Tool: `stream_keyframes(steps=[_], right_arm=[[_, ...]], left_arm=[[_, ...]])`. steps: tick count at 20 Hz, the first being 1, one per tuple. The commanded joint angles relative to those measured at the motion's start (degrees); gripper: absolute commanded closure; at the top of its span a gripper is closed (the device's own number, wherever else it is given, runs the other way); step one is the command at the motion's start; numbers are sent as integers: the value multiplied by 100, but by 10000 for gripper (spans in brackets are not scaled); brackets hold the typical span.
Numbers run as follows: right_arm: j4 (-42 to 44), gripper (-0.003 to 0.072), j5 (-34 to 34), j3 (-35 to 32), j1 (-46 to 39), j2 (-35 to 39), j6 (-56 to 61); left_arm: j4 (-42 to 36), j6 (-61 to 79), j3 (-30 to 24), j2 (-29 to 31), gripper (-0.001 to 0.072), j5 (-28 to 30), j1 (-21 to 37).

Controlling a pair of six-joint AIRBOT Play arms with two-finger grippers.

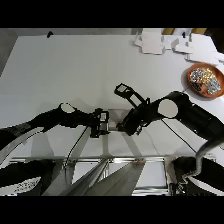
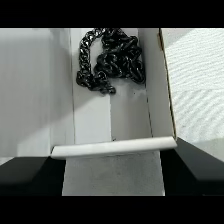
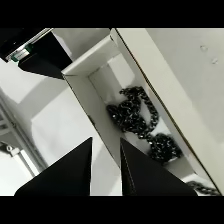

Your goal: Fold the box and place the chain.

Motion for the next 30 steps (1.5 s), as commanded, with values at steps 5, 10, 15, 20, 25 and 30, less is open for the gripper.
stream_keyframes(steps=[5, 10, 15, 20, 25, 30], right_arm=[[-496, 622, 1084, 63, -1156, 564, -719], [-1303, 667, 979, -544, -1635, 529, 632], [-1502, 540, 315, -977, -1633, 31, 1198], [-1504, 453, -15, -979, -1541, -407, 1198], [-1528, 466, -457, -979, -1360, -835, 1462], [-1532, 468, -538, -979, -1360, -1043, 1552]], left_arm=[[2, 2, 0, 4, 502, 2, 4], [0, 2, 0, 4, 502, 2, 4], [2, 2, 0, 4, 502, 2, 4], [0, 2, 0, 4, 502, 2, 4], [2, 2, 0, 4, 502, 2, 4], [2, 2, 0, 4, 502, 2, 4]])
